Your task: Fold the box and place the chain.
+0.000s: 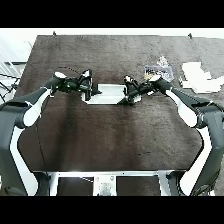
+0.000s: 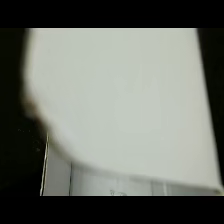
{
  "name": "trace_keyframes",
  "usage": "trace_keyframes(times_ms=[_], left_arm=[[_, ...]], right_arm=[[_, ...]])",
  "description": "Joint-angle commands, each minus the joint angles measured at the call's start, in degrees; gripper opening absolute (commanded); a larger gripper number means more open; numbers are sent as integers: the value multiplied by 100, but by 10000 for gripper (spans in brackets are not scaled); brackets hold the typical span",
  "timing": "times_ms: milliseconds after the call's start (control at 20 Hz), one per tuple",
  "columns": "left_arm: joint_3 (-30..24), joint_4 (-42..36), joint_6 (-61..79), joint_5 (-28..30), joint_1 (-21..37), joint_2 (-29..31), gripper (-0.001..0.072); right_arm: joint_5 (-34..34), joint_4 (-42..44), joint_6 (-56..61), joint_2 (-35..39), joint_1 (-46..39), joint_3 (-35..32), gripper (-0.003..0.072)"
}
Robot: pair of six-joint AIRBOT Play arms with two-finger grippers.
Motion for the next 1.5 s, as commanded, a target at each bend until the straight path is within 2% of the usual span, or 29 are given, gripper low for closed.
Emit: trace_keyframes(times_ms=[0,300,350,400,800,850,900,1450], left_arm=[[0,-13,0,0,2,2,17],[0,-13,-2,7,2,2,17],[0,-13,-2,7,2,2,17],[0,-13,-2,7,2,2,16],[0,-13,-2,9,2,2,16],[0,-13,-2,9,2,2,17],[0,-13,-2,9,2,2,17],[0,-13,0,4,2,2,16]], right_arm=[[0,0,0,-4,2,0,583],[4,-2,2,-4,2,-2,574],[4,-2,0,-4,2,-2,488],[4,-2,0,-4,0,-2,433],[7,-4,2,-2,2,-4,455],[7,0,0,-4,2,-4,469],[0,-2,-2,-4,2,-4,541],[0,-2,-63,-4,2,-4,552]])
